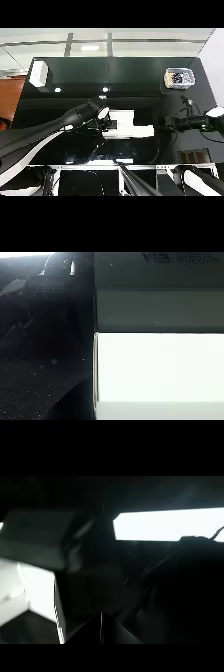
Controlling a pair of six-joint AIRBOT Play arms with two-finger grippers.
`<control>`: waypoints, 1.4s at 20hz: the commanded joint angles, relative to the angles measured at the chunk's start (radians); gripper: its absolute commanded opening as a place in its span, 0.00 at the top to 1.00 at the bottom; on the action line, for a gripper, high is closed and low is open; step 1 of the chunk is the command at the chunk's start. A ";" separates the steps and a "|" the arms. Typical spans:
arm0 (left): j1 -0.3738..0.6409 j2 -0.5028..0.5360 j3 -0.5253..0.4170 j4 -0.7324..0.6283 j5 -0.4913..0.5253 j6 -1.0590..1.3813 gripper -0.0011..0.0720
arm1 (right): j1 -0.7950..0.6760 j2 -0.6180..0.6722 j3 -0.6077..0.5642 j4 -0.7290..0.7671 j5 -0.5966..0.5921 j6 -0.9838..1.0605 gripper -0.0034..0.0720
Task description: Fold the box and place the chain.
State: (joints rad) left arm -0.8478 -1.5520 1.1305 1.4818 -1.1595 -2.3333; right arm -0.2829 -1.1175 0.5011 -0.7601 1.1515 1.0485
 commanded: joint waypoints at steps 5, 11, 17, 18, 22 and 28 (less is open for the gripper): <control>0.000 0.000 0.000 -0.002 -0.001 0.000 0.95 | 0.254 -0.131 -0.038 0.224 0.021 -0.200 0.93; 0.000 0.000 0.000 -0.003 -0.001 -0.001 0.95 | 0.266 -0.131 -0.006 0.287 0.043 -0.318 0.92; 0.000 0.000 0.000 -0.002 -0.001 0.000 0.95 | 0.304 -0.131 0.043 0.313 0.081 -0.316 0.16; 0.000 0.000 0.000 -0.002 -0.001 0.000 0.95 | 0.335 -0.131 0.051 0.323 0.071 -0.307 0.16; 0.000 0.000 0.000 -0.002 -0.001 -0.001 0.95 | 0.451 -0.131 0.117 0.251 -0.029 -0.154 0.33; 0.000 0.000 0.000 -0.002 -0.001 0.000 0.95 | 0.614 -0.131 0.212 0.053 -0.120 0.153 0.34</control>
